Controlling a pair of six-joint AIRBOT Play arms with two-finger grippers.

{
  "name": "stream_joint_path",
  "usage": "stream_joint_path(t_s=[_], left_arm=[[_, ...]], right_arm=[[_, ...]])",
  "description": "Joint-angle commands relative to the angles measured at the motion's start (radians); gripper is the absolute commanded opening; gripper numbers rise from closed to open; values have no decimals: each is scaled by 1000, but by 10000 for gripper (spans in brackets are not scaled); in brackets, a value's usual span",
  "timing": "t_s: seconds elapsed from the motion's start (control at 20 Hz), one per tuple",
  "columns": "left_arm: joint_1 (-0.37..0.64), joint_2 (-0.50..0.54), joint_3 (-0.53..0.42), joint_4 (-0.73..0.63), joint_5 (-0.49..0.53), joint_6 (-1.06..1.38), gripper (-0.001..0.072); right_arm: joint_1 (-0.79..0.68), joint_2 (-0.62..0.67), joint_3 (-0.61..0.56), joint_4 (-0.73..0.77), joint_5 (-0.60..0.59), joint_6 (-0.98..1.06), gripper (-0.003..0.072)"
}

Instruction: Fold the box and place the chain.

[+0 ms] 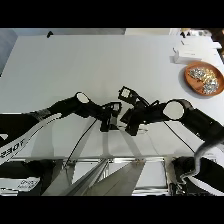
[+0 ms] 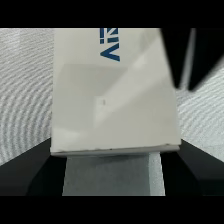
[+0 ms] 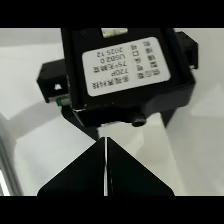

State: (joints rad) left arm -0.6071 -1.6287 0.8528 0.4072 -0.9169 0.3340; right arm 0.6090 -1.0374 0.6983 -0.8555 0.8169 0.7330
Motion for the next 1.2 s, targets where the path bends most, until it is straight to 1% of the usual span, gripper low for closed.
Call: stream_joint_path(t_s=[0.0, 0.1, 0.2, 0.3, 0.4, 0.6, 0.9, 1.05, 1.15], left_arm=[[1, 1, 1, 1, 1, 1, 172], [1, 1, 1, 1, 0, 1, 172], [1, 1, 1, 1, 0, 1, 172], [1, 1, 1, 1, 0, 1, 172], [1, 1, 1, 1, 0, 1, 172], [1, 1, 1, 1, 0, 1, 172], [1, 1, 1, 1, 0, 1, 172], [1, 1, 1, 1, 0, 1, 172], [1, 1, 1, 1, 0, 1, 172]], right_arm=[[-47, 5, -86, 140, -34, -37, 18], [-122, 19, -143, 249, 14, -121, 19], [-199, 42, -167, 351, 83, -209, 19], [-264, 45, -177, 364, 159, -244, 19], [-303, 45, -209, 364, 201, -273, 18], [-314, 45, -266, 369, 216, -324, 17], [-314, 39, -271, 359, 132, -324, 17], [-314, 39, -271, 450, 155, -387, 16], [-314, 39, -271, 439, 131, -397, 16]])
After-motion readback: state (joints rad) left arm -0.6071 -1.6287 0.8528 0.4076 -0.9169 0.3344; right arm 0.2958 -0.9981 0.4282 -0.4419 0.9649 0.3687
